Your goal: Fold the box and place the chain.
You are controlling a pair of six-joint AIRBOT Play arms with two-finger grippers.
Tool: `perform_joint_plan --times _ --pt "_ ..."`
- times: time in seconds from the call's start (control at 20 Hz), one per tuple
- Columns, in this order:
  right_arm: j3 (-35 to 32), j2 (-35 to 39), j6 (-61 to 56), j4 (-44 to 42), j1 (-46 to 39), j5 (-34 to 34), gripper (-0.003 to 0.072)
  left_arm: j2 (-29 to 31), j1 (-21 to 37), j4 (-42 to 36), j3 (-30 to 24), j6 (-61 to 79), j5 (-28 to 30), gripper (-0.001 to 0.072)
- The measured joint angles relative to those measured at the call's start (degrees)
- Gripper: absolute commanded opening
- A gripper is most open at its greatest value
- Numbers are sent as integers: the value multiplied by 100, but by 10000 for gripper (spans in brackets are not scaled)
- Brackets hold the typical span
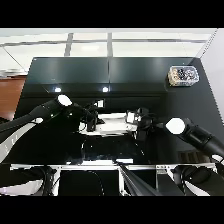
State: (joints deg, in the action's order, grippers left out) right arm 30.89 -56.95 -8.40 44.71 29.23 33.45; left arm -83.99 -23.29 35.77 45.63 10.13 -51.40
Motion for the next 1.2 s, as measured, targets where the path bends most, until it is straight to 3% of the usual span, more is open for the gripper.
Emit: perform_joint_plan --times 0.6,1.2 --pt "50 -981 2214 -1768 -619 671 708 0 0 0 0 2 4 31" --pt "85 -1563 2721 -1821 -612 726 708 0 -4 0 0 2 4 31"
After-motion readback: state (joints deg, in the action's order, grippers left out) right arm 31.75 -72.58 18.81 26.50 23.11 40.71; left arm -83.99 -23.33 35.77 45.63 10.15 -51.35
